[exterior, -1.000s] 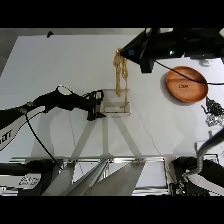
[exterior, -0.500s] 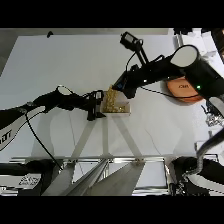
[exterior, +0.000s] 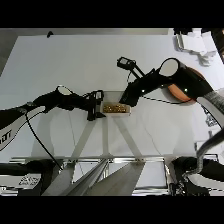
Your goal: Fold the box and place the chain.
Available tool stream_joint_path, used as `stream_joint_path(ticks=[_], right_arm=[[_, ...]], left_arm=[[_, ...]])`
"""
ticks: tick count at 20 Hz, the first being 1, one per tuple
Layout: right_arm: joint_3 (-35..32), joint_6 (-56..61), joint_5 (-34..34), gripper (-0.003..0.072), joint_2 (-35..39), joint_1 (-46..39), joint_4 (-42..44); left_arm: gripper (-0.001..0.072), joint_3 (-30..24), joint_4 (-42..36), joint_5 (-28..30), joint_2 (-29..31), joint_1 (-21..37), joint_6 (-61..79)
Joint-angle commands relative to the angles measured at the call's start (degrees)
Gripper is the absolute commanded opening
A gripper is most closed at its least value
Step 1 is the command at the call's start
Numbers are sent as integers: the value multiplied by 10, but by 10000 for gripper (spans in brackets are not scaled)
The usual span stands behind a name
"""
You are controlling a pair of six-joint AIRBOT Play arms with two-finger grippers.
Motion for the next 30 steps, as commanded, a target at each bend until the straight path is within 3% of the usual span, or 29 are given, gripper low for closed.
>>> stream_joint_path(ticks=[1, 7, 12, 16, 19, 24, 30], right_arm=[[67, 2, 28, 384, -6, -30, -7], [209, 57, 18, 384, -128, -107, 62], [221, 64, 133, 385, -238, -100, 98], [221, 57, 192, 385, -280, -98, 100], [221, 29, 228, 385, -278, -76, 98], [211, -8, 213, 385, -244, -36, 87], [28, -130, 31, 410, -115, 17, 50]], left_arm=[[117, 0, 0, 0, 0, 0, 0], [117, 0, 0, 0, 0, 0, 0], [117, 0, 0, 0, 0, 0, 0], [117, 0, 0, 0, 0, 0, 0], [117, 0, 0, 0, 0, 0, 0], [117, 0, 0, 0, 0, 0, 0], [117, 0, 0, 0, 0, 0, 0]])
